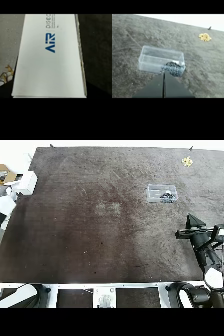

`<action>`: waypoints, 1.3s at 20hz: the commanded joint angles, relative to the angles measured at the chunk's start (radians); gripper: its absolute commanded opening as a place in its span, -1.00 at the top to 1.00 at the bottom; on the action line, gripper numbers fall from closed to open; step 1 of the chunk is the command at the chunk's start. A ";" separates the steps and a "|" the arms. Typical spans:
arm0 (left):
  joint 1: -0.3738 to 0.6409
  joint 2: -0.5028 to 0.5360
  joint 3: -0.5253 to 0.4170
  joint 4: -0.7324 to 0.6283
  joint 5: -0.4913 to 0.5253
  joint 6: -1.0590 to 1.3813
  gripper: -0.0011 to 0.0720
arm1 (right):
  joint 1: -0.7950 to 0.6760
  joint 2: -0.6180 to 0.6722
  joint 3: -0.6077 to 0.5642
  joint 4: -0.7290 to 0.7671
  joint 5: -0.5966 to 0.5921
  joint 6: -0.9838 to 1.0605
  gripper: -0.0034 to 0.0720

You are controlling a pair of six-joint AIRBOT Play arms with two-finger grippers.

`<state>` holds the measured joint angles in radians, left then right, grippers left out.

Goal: Fold the box and place the chain.

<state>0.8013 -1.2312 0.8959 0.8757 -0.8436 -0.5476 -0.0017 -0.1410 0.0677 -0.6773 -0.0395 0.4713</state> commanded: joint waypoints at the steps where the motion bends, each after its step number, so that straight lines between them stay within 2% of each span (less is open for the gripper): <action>1: -0.067 -0.076 0.001 0.054 0.026 0.029 0.96 | 0.000 -0.001 -0.024 0.000 -0.021 0.000 0.91; 4: -0.092 -0.115 0.005 0.056 0.101 -0.042 0.96 | 0.000 0.000 -0.027 0.000 -0.029 0.000 0.91; 7: -0.092 -0.141 0.034 0.150 0.082 -0.047 0.96 | 0.000 0.000 -0.026 0.000 -0.050 0.000 0.91; 11: -0.092 -0.188 0.089 0.158 0.064 -0.047 0.95 | 0.000 0.000 -0.026 0.001 -0.055 0.001 0.91; 15: -0.092 -0.233 0.093 0.161 0.061 -0.049 0.95 | 0.000 0.000 -0.026 0.001 -0.055 0.001 0.91; 19: -0.092 -0.235 0.093 0.200 0.066 -0.045 0.93 | 0.000 0.000 -0.026 0.004 -0.055 0.001 0.91; 20: -0.092 -0.235 0.093 0.218 0.068 -0.046 0.15 | 0.000 0.000 -0.026 0.004 -0.054 0.001 0.91; 21: -0.092 -0.235 0.093 0.222 0.069 -0.046 -0.85 | 0.000 0.000 -0.026 0.004 -0.054 0.001 0.91; 22: -0.092 -0.233 0.095 0.222 0.061 -0.045 -0.98 | 0.000 0.000 -0.026 0.004 -0.054 0.001 0.91; 26: -0.092 -0.229 0.167 0.224 -0.056 -0.061 -0.99 | 0.000 0.000 -0.026 0.003 -0.055 0.000 0.91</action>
<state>0.7090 -1.4624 1.0225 1.0904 -0.8238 -0.5957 -0.0017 -0.1410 0.0418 -0.6739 -0.0940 0.4721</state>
